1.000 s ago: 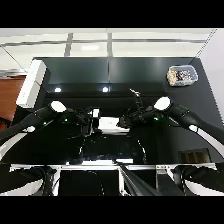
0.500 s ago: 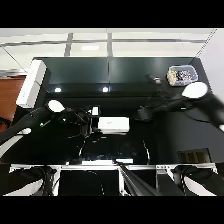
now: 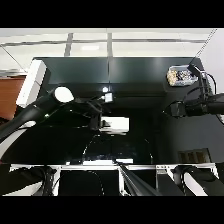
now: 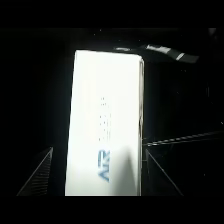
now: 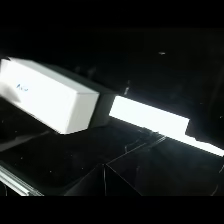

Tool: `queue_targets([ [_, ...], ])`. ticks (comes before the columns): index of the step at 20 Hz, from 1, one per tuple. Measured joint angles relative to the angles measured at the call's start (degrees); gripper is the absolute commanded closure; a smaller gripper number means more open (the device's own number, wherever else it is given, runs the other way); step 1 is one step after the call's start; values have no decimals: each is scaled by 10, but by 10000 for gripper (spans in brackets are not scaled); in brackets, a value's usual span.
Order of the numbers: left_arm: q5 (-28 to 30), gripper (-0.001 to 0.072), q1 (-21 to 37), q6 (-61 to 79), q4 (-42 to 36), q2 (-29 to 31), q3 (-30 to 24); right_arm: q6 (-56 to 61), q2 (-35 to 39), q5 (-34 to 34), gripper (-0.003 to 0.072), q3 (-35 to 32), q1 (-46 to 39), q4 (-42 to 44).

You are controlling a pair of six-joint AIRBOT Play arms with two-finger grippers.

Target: Fold the box and place the chain.

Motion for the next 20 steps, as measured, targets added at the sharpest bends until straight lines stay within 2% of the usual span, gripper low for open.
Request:
queue_targets([
  [3, 11, -3, -19, -27, 5, -45, 27, 4, 4, -4, 673, 0, -5, -4],
  [7, -1, -3, -28, -50, 7, -75, 40, 6, 5, -10, 673, 0, -7, -7],
  [15, -32, -6, -32, -64, 10, -88, 45, 7, 6, -19, 673, 0, -7, -7],
  [20, -14, -5, -58, -80, 47, -90, 45, 7, 6, -20, 673, 0, -7, -7],
])
